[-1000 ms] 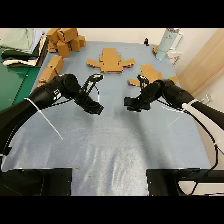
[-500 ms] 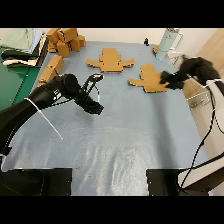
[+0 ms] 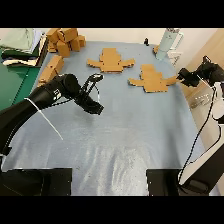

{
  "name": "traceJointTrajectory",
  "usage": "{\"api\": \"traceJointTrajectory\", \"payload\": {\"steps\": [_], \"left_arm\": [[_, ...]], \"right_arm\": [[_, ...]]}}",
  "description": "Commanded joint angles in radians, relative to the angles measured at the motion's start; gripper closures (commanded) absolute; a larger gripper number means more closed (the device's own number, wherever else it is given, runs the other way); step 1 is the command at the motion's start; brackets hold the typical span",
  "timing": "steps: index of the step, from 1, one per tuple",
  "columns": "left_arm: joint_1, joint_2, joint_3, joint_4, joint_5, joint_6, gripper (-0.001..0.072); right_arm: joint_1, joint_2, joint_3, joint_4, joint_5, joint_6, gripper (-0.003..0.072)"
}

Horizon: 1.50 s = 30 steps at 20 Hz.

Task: Fold the box.

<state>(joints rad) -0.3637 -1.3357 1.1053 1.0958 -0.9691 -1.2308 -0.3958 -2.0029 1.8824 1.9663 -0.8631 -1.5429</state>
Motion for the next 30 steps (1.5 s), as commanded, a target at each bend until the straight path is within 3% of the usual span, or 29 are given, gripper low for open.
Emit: {"api": "traceJointTrajectory", "payload": {"steps": [1,4,6,8,10,11,12,13,14,22,27,30], "left_arm": [[0.000,0.000,0.001,0.000,0.000,0.000,0.0695],[0.000,0.000,0.001,0.000,0.000,0.000,0.0695],[0.000,0.000,0.001,0.000,0.000,0.000,0.0696],[0.000,0.000,0.001,0.000,0.000,0.000,0.0696],[0.000,0.000,0.001,0.000,0.000,0.000,0.0695],[0.000,0.000,0.001,0.000,0.000,0.000,0.0695],[0.000,0.000,0.001,0.000,0.000,0.000,0.0695],[0.000,0.000,0.001,0.000,0.000,0.000,0.0695],[0.000,0.000,0.001,0.000,0.000,0.000,0.0695],[0.000,0.000,0.001,0.000,0.000,0.000,0.0696],[0.000,0.000,0.001,0.000,0.000,0.000,0.0696],[0.000,0.000,0.001,0.000,0.000,0.000,0.0695]], "right_arm": [[-0.007,-0.074,0.065,0.035,0.006,-0.037,0.0250],[-0.001,-0.080,0.071,0.068,0.011,-0.128,0.0251],[0.007,-0.080,0.080,0.077,0.009,-0.168,0.0325],[0.021,-0.080,0.097,0.082,-0.001,-0.200,0.0344],[0.038,-0.080,0.124,0.092,-0.054,-0.240,0.0460],[0.046,-0.080,0.136,0.093,-0.085,-0.249,0.0460],[0.053,-0.079,0.146,0.094,-0.114,-0.259,0.0518],[0.059,-0.078,0.150,0.096,-0.139,-0.268,0.0641],[0.065,-0.075,0.150,0.095,-0.153,-0.270,0.0678],[0.131,0.029,0.126,0.090,-0.309,-0.240,0.0686],[0.243,0.218,-0.035,-0.159,-0.326,-0.109,0.0687],[0.306,0.373,-0.241,-0.190,-0.343,-0.048,0.0686]]}}
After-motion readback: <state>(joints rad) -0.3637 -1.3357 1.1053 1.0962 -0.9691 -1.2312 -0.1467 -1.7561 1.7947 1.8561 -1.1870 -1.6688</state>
